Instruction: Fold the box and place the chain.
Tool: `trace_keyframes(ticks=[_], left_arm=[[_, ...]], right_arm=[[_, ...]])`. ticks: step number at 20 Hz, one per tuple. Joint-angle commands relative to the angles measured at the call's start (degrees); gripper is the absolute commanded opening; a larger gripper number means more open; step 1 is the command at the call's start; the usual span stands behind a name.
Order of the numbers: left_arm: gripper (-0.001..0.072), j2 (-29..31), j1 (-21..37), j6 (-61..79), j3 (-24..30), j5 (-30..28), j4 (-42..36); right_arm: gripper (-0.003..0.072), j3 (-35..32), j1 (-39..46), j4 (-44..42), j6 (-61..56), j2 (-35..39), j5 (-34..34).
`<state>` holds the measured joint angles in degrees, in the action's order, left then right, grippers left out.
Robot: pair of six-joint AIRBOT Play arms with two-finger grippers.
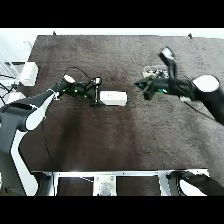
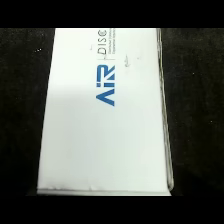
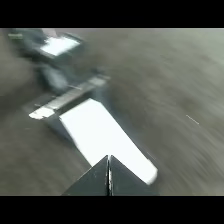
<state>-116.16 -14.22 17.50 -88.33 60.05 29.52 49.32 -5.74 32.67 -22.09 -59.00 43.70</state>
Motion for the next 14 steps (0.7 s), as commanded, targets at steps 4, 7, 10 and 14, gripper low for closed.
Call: trace_keyframes(ticks=[4, 7, 10, 14], left_arm=[[0.0299, 0.02, 0.02, 0.04, 0.02, 0.13, -0.07], [0.0204, 0.04, 0.02, -0.22, 0.00, -0.15, -0.87], [0.0019, 0.79, 0.04, -5.62, -0.28, 0.24, -1.27], [0.0015, 6.45, 2.34, -12.44, 0.07, -4.87, -1.55]], right_arm=[[0.0007, -27.58, 4.46, -0.35, -1.53, 22.38, -20.26], [0.0007, -32.17, 4.50, -0.33, -1.53, 25.92, -20.37], [0.0007, -32.74, 4.50, -0.33, -1.51, 26.32, -20.37], [0.0007, -32.74, 4.50, -0.33, -1.53, 26.32, -20.35]])
